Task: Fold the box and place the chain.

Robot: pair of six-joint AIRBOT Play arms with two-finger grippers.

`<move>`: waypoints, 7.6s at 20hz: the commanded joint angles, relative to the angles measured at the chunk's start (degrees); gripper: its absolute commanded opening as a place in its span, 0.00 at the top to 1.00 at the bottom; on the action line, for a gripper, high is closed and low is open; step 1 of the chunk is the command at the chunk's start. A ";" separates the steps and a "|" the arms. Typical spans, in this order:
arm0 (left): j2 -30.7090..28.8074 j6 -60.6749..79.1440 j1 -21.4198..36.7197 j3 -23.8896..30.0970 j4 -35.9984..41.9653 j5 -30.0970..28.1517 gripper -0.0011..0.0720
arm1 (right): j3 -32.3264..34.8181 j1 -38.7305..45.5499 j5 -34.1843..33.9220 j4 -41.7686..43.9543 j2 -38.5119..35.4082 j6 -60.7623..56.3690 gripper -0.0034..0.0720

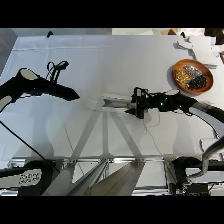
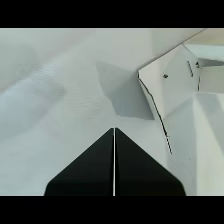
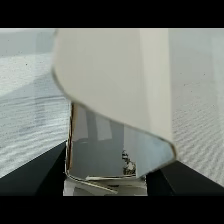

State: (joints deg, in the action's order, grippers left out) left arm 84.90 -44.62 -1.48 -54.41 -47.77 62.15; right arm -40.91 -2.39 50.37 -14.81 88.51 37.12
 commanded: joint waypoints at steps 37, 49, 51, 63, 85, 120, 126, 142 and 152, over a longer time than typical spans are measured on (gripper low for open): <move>5.92 10.10 -8.94 0.00 17.14 -2.36 0.97 | -0.04 0.02 0.00 0.02 -0.04 -0.02 0.37; 5.92 13.77 -10.16 0.00 19.50 3.23 0.97 | -0.04 0.02 0.00 0.02 -0.04 -0.02 0.37; 5.92 13.51 -10.10 0.00 19.50 3.23 0.95 | -0.04 0.02 0.00 0.02 -0.04 -0.02 0.37; 3.23 9.68 -8.15 0.02 19.02 3.15 0.68 | -0.04 0.02 0.00 0.02 -0.04 -0.02 0.37; 6.10 4.44 -14.71 0.02 16.17 -6.80 0.36 | -0.04 0.02 0.00 0.02 -0.04 -0.02 0.37; 3.48 -66.40 -37.86 -9.35 -40.59 -14.10 0.42 | -0.04 0.02 0.00 0.02 -0.04 -0.02 0.37; 4.22 -82.84 -40.59 -9.35 -47.01 -10.95 0.48 | -0.04 0.02 -0.02 0.02 -0.04 -0.02 0.37; 7.17 -98.62 -44.35 -13.81 -53.44 -4.94 0.62 | -0.07 0.02 0.00 0.02 -0.04 -0.02 0.37; 8.52 -99.89 -46.16 -13.81 -52.09 -2.71 0.97 | -0.07 0.02 -0.02 0.02 -0.04 -0.02 0.37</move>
State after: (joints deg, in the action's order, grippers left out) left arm 93.14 -144.03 -47.37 -68.27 -100.68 58.52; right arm -40.93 -2.35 50.33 -14.83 88.51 37.19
